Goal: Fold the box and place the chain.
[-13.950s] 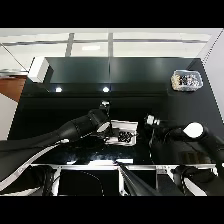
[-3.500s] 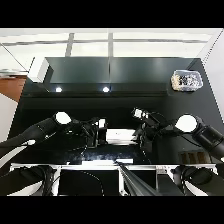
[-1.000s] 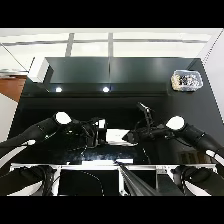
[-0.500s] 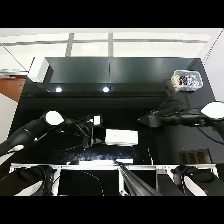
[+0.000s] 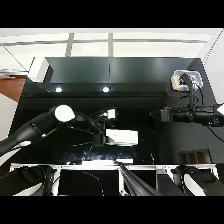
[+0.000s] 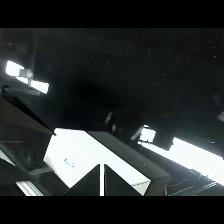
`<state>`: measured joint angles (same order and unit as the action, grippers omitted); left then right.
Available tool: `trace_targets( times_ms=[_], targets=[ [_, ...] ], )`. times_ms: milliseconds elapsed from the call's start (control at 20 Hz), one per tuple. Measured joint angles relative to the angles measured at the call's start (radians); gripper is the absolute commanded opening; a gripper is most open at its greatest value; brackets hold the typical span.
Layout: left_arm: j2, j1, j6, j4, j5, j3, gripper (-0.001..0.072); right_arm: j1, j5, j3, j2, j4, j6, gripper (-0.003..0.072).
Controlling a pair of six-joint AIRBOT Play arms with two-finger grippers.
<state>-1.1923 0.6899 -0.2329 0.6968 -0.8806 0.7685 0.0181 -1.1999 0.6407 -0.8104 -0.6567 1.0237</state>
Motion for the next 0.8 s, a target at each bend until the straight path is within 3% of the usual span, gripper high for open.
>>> trace_targets(
  times_ms=[250,800],
  targets=[
    [-0.110,0.091,-0.029,0.015,0.046,0.068,0.0713,0.005,-0.004,0.000,0.001,-0.008,0.000,0.0042],
    [-0.149,0.127,-0.066,0.047,0.090,0.084,0.0713,0.006,-0.016,0.000,0.001,-0.028,-0.010,0.0042]
  ],
)
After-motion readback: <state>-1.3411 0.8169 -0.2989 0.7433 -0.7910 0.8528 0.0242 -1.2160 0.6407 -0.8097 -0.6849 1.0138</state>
